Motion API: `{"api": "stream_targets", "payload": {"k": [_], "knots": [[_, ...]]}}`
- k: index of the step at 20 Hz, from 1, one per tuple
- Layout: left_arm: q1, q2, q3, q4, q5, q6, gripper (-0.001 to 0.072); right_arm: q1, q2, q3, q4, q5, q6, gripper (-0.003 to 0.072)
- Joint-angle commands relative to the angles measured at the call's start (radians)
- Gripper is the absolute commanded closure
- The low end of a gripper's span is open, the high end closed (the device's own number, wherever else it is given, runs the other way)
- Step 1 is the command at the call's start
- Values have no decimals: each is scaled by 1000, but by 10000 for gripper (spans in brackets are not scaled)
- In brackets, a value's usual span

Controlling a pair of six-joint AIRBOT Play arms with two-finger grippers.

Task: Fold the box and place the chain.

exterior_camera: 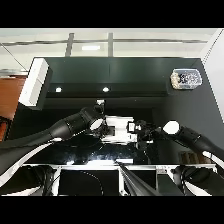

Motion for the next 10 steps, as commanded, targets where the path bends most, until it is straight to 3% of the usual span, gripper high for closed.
{"api": "stream_targets", "payload": {"k": [1,3,8,9,10], "knots": [[1,0,1,0,-2,-1,679,-52,111,5,-174,108,153,-24],[1,0,1,0,-2,-1,678,-91,159,5,-219,127,180,-18],[1,0,1,-3,-2,-1,678,-96,123,-2,-169,112,36,-9],[1,0,1,-3,-2,-1,677,-96,112,-2,-127,109,4,114],[1,0,1,-3,-2,-1,677,-95,101,-2,-82,105,-39,158]]}}
